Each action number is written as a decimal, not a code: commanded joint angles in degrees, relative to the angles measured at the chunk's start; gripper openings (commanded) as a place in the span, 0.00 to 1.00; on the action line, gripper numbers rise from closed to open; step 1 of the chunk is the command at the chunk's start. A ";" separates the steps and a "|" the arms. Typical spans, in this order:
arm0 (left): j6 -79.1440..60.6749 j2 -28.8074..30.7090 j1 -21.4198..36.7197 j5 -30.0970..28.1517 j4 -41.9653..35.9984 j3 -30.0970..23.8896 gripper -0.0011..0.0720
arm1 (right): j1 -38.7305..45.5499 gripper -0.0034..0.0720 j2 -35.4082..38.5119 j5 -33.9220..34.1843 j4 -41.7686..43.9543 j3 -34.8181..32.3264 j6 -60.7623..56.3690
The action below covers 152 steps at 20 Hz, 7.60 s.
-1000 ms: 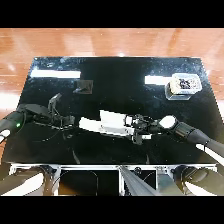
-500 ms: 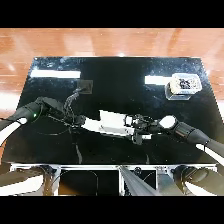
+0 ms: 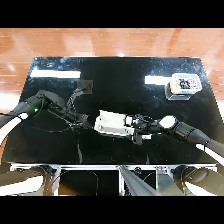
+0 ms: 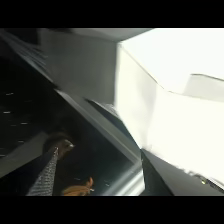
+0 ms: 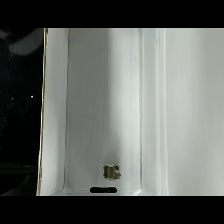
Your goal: Fold the box and place the chain.
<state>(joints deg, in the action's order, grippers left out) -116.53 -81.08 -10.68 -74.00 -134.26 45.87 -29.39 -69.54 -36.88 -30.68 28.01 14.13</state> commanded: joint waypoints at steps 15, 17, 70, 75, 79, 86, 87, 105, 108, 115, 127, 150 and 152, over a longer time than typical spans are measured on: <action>11.10 7.15 -12.17 15.08 2.73 2.56 0.88 | -0.02 0.86 -0.02 0.00 0.02 0.07 -0.04; 15.15 8.09 -15.78 18.38 7.74 2.56 0.88 | -0.02 0.86 -0.02 0.00 0.02 0.07 -0.04; 58.51 -4.26 -35.65 14.25 41.79 13.44 0.15 | -0.02 0.86 -0.02 0.00 0.02 0.07 -0.04; 58.49 -4.26 -36.24 14.27 40.96 13.44 0.04 | -0.02 0.86 -0.02 0.00 0.02 0.07 -0.04; 58.51 -4.24 -36.22 13.94 40.52 13.44 0.47 | -0.02 0.86 -0.02 0.02 0.02 0.07 -0.04; 58.51 -4.24 -36.22 13.57 40.52 13.44 0.48 | -0.02 0.86 -0.02 0.02 0.02 0.07 -0.04; 58.51 -4.24 -36.22 13.57 40.52 13.44 0.41 | -0.02 0.86 -0.02 0.02 0.02 0.07 -0.04; 61.57 -3.04 -34.16 9.64 42.88 13.49 0.04 | 0.00 0.88 3.02 -0.74 -0.59 0.07 -3.26; 63.08 -2.45 -33.94 9.44 45.57 13.16 0.04 | 0.00 0.88 6.56 -1.51 -8.28 0.07 -9.16; 66.75 2.40 -33.92 14.43 45.07 4.33 0.04 | 0.00 0.87 9.38 -7.76 -14.47 0.07 -15.50; 66.77 4.13 -33.94 17.46 45.09 1.70 0.04 | -3.39 0.86 6.47 3.17 -11.13 0.09 -8.94; 66.82 4.13 -33.94 17.51 44.81 1.75 0.04 | -3.98 0.24 1.09 1.16 4.39 2.34 -2.27; 66.82 4.13 -33.94 17.53 44.81 1.75 0.04 | -3.96 0.24 0.79 1.14 6.32 2.34 -1.33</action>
<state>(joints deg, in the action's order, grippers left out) -49.69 -76.99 -44.66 -56.49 -89.41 47.62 -33.30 -68.27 -35.79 -27.90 30.28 10.98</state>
